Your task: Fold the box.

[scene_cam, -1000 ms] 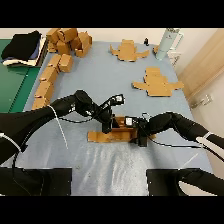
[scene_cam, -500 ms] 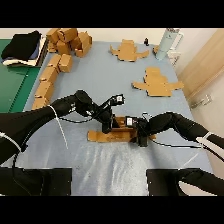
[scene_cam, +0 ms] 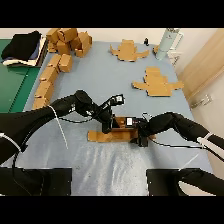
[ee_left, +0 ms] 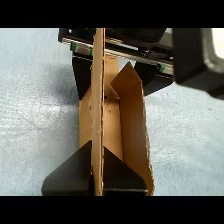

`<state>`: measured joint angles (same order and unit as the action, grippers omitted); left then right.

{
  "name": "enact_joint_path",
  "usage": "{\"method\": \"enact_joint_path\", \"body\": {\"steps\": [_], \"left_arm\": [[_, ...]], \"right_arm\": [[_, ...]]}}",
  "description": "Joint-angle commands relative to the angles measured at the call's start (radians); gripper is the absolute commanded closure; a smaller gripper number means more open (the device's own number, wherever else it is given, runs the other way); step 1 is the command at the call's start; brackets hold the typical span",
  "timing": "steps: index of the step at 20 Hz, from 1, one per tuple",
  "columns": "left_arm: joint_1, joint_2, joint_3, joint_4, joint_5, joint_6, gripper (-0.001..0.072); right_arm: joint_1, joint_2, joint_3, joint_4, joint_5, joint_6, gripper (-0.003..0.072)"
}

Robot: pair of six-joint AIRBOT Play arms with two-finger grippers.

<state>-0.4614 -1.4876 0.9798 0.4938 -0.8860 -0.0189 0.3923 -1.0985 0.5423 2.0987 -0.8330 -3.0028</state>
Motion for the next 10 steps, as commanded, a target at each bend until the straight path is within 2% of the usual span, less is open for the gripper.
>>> {"method": "enact_joint_path", "body": {"steps": [1,2,10], "left_arm": [[0.000,0.000,0.000,0.000,0.000,0.000,0.0696],[0.000,0.000,0.000,0.000,0.000,0.000,0.0696],[0.000,0.000,0.000,0.000,0.000,0.000,0.0696]], "right_arm": [[-0.004,0.015,0.001,0.014,0.006,0.002,0.0064],[-0.005,0.015,0.001,0.019,0.010,0.002,0.0018],[-0.005,0.019,0.000,0.037,0.013,0.001,0.0039]]}}
